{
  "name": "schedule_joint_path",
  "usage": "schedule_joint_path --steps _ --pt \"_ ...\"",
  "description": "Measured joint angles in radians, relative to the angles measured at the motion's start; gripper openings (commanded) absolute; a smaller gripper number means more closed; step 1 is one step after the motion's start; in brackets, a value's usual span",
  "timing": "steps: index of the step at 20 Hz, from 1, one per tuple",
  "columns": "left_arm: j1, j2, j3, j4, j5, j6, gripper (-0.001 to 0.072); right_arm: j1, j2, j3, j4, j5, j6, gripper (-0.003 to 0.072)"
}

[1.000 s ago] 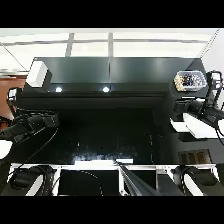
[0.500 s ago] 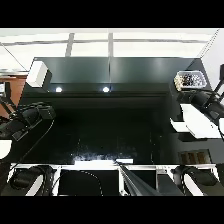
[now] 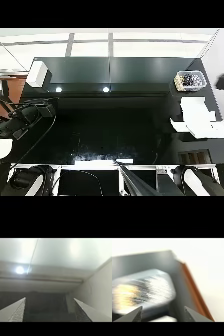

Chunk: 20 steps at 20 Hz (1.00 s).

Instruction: Fold the box and place the chain.

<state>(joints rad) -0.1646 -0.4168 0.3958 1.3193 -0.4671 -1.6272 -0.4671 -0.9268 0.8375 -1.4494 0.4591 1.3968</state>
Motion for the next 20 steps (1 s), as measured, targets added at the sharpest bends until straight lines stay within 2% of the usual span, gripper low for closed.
schedule_joint_path --steps 4,8,15,17,20 --pt "-0.002 -0.001 0.000 0.000 -0.048 0.000 0.0715 -0.255 -0.164 0.143 -0.050 0.248 0.035 0.0613" --pt "-0.002 -0.002 0.000 0.000 -0.066 0.000 0.0715 -0.372 -0.299 0.207 -0.074 0.446 -0.019 0.0612" --pt "-0.002 -0.002 0.000 0.010 -0.072 0.000 0.0715 -0.413 -0.466 0.253 -0.100 0.581 -0.314 0.0608" --pt "-0.002 -0.006 0.000 0.017 -0.072 0.000 0.0715 -0.413 -0.513 0.297 -0.068 0.612 -0.396 0.0486" --pt "-0.002 -0.016 0.000 0.024 -0.074 0.000 0.0715 -0.412 -0.586 0.381 -0.013 0.681 -0.467 0.0485"
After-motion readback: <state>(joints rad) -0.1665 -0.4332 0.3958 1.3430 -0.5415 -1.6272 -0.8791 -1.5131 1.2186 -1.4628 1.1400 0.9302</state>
